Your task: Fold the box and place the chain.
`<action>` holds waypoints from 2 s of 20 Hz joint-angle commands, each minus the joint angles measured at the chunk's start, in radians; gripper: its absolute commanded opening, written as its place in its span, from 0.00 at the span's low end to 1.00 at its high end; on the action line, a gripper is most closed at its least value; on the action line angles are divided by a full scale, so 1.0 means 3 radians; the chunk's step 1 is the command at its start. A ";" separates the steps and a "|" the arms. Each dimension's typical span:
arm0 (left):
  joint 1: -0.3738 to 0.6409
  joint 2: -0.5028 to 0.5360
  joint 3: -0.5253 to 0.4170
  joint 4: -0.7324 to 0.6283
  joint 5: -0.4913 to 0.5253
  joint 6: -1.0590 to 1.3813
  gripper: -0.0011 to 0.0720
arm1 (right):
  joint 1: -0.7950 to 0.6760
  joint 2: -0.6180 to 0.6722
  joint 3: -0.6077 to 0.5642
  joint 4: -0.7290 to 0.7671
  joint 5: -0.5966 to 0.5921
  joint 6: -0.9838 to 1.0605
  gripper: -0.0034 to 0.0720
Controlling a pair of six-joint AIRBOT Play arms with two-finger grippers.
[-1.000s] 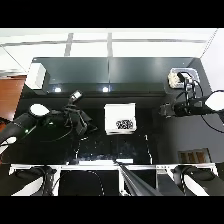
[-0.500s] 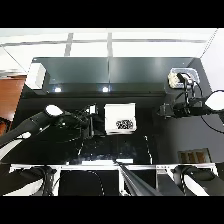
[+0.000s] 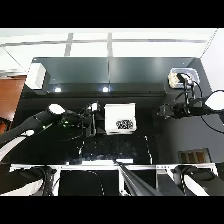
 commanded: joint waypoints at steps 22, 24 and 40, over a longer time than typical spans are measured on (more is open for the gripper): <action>-0.0243 -0.0174 0.0238 0.0207 0.0205 -0.0123 1.00 | -0.0003 0.0003 0.0000 0.0001 -0.0017 -0.0003 0.53; -0.0262 -0.0177 0.0238 0.0225 0.0203 -0.0114 1.00 | -0.0003 0.0003 0.0000 0.0001 -0.0015 -0.0003 0.53; -0.0402 -0.0175 0.0242 0.0420 0.0314 -0.0191 0.46 | 0.0476 -0.1074 0.0319 0.0847 -0.1658 -0.0367 0.94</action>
